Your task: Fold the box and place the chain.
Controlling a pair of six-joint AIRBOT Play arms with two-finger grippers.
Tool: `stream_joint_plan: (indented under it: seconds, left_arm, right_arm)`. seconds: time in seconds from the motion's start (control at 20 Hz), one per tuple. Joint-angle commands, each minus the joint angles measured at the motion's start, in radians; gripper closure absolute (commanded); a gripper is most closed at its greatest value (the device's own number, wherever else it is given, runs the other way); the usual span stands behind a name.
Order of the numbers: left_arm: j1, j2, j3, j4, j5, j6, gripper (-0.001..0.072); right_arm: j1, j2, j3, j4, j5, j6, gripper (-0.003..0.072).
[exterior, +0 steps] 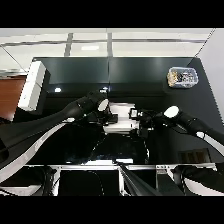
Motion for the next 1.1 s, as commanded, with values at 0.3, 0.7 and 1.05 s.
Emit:
stream_joint_plan:
  seconds: [0.3, 0.7, 1.05]
  left_arm:
    - [0.001, 0.001, 0.001, 0.003, -0.003, 0.001, 0.0686]
    - [0.001, 0.003, 0.001, -0.002, -0.006, 0.002, 0.0682]
    - [0.001, 0.003, 0.001, -0.002, -0.005, 0.005, 0.0683]
  right_arm:
    - [0.000, 0.093, 0.001, -0.085, 0.062, 0.075, 0.0023]
    - [0.000, 0.115, 0.001, -0.179, 0.047, 0.075, 0.0291]
    - [0.004, 0.107, 0.000, 0.057, 0.048, 0.076, 0.0507]
